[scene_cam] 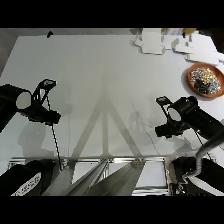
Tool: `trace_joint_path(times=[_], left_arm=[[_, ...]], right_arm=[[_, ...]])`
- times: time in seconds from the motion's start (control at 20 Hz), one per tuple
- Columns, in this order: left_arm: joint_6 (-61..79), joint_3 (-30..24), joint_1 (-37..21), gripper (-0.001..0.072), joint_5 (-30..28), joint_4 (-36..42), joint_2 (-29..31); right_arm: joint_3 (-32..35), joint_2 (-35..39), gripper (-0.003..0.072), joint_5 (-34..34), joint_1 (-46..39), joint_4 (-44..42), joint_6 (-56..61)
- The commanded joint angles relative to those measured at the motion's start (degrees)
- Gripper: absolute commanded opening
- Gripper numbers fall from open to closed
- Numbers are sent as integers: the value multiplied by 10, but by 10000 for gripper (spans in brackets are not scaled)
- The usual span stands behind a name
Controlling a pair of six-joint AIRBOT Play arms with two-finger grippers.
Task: Fold the box and place the chain.
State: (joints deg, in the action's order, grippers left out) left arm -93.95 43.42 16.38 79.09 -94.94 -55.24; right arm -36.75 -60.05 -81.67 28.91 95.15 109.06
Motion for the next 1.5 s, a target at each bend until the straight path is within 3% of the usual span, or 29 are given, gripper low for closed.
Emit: trace_joint_path(times=[0.0,0.1,0.2,0.35,0.5,0.65,0.7,0.8,0.85,1.2,1.3,1.4,1.45], left_arm=[[0,0,0,392,0,0,0],[0,0,0,392,0,0,0],[0,0,0,392,0,0,0],[0,0,0,392,0,0,0],[0,0,0,392,0,0,0],[0,0,0,392,0,0,0],[0,0,0,392,0,0,0],[0,0,0,392,0,0,0],[0,0,0,392,0,0,0],[0,0,0,392,0,0,0],[0,0,0,392,0,0,0],[0,0,0,392,0,0,0],[0,0,0,392,0,0,0]], right_arm=[[0,0,176,12,1,4,0],[-21,0,171,16,1,13,-81],[-67,0,8,-27,-21,72,-118],[-145,0,7,-71,-166,165,-169],[-179,0,8,-27,-364,167,-307],[-179,-3,13,80,-523,162,-325],[-179,-13,114,92,-562,155,-325],[-179,-49,583,103,-614,143,-326],[-179,-70,594,104,-631,142,-327],[-179,-160,509,90,-662,156,-376],[-179,-174,396,95,-662,156,-389],[-179,-193,367,89,-662,151,-389],[-179,-200,308,83,-662,145,-388]])
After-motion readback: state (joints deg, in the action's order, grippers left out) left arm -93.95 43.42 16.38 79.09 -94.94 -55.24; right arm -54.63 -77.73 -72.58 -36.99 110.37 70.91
